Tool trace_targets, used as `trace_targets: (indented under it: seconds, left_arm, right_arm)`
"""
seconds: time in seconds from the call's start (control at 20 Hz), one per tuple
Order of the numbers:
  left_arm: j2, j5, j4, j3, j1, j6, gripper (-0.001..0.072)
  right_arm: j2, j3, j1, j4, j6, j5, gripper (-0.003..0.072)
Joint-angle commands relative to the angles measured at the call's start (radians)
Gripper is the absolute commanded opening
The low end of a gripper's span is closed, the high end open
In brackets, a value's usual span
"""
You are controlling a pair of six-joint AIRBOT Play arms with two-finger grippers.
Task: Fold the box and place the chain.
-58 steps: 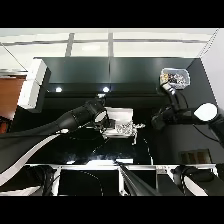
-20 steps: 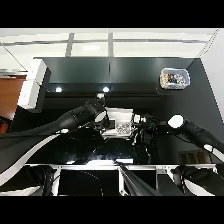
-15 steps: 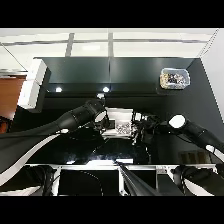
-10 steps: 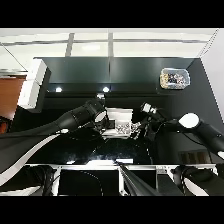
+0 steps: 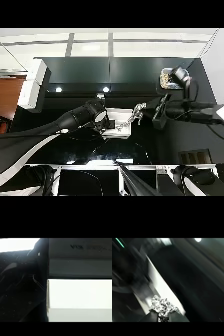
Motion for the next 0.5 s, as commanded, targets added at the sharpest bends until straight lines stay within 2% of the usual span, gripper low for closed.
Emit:
trace_targets:
  seconds: [0.0,0.1,0.25,0.35,0.45]
  left_arm:
    - [0.0,0.0,0.0,0.0,0.0,0.0,0.0032]
    - [0.0,0.001,0.0,0.0,0.0,0.0,0.0032]
    - [0.0,0.002,0.0,0.0,0.0,0.0,0.0032]
    - [0.0,0.001,0.0,0.0,0.0,0.0,0.0032]
    - [0.0,0.002,0.0,0.0,0.0,0.0,0.0032]
  right_arm:
    - [0.011,0.078,0.002,0.13,0.142,0.018,0.0013]
    - [-0.017,0.072,0.053,0.093,0.198,0.033,0.0014]
    - [-0.092,0.018,0.165,0.019,0.274,-0.037,0.0014]
    - [-0.146,-0.007,0.18,-0.047,0.351,-0.055,0.0014]
    - [-0.191,-0.034,0.181,-0.05,0.366,-0.073,0.0014]
